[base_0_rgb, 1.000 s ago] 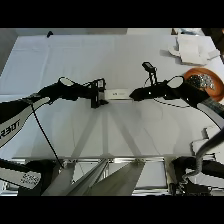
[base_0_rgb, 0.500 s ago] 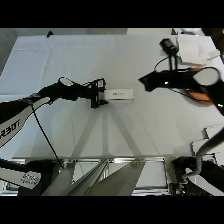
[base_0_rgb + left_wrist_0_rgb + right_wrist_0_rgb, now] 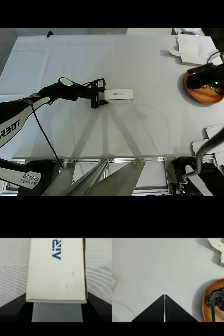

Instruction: Fold the box and place the chain.

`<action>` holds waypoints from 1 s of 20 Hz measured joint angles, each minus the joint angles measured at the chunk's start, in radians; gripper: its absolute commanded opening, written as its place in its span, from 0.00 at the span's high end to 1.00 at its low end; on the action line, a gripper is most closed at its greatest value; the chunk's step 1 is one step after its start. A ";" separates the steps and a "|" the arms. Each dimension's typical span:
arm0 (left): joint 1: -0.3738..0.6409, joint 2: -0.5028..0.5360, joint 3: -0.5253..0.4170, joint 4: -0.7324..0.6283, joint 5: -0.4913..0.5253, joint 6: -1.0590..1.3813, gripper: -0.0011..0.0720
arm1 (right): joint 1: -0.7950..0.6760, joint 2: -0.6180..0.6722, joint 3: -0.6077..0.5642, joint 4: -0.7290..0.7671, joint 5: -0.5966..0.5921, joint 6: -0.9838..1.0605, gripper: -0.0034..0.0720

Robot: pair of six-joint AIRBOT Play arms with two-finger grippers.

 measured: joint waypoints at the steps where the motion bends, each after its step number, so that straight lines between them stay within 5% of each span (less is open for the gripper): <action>1: 0.000 0.000 0.000 0.000 0.000 0.000 0.63 | -0.006 0.004 0.000 -0.024 0.024 0.014 0.94; 9: -0.006 -0.002 0.000 -0.034 0.005 0.000 0.63 | -0.020 0.014 0.000 -0.089 0.090 0.053 0.94; 10: -0.006 -0.002 0.000 -0.039 0.000 0.001 0.66 | -0.020 0.014 0.000 -0.092 0.092 0.054 0.94; 12: -0.009 -0.003 0.000 -0.044 -0.008 0.001 0.96 | -0.020 0.014 0.000 -0.095 0.095 0.054 0.94; 20: -0.012 0.108 -0.001 -0.045 -0.014 -0.077 0.97 | -0.020 0.014 0.000 -0.098 0.098 0.056 0.94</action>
